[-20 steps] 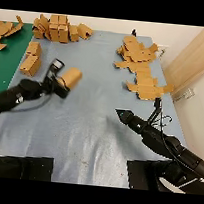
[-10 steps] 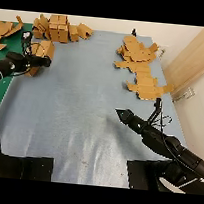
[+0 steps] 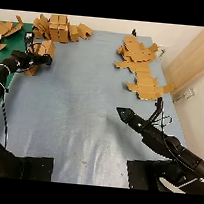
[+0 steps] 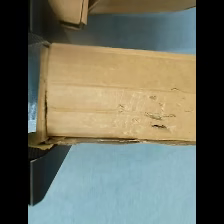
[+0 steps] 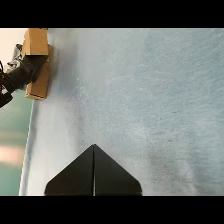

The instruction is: Fold the box.

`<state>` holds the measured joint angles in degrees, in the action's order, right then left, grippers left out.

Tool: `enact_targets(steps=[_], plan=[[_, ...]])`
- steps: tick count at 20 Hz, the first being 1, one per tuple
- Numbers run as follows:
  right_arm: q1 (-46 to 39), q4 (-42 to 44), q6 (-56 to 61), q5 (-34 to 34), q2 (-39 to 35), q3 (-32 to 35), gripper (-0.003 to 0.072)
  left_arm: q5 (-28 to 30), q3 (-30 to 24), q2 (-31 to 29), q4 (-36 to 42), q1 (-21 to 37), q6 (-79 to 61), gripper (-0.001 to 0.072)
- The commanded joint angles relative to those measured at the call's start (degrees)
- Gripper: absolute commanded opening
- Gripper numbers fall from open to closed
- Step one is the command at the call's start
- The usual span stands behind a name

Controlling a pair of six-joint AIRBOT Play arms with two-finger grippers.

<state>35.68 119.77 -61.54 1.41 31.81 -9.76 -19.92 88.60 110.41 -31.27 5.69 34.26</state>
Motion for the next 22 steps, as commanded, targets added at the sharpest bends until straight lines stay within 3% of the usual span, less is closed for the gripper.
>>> enact_targets(steps=[1,8,9,18,22], plan=[[0.0,0.0,0.1,0.1,0.0,0.0,0.0001,0.4,1.8,0.8,-0.9,0.0,0.2,0.0601],[0.0,0.0,0.1,0.1,0.0,0.0,0.0002,3.0,2.5,0.8,-1.1,0.0,0.1,0.0604],[0.0,0.0,0.1,0.2,0.0,0.0,0.0002,3.0,2.5,0.8,-1.1,0.0,0.1,0.0699],[0.0,0.0,0.1,0.2,0.0,0.0,0.0001,1.2,3.0,0.4,-0.8,0.0,0.3,0.0699],[0.0,0.0,0.1,0.2,0.0,0.0,0.0002,-3.8,6.5,0.2,-0.9,0.0,0.3,0.0699]])
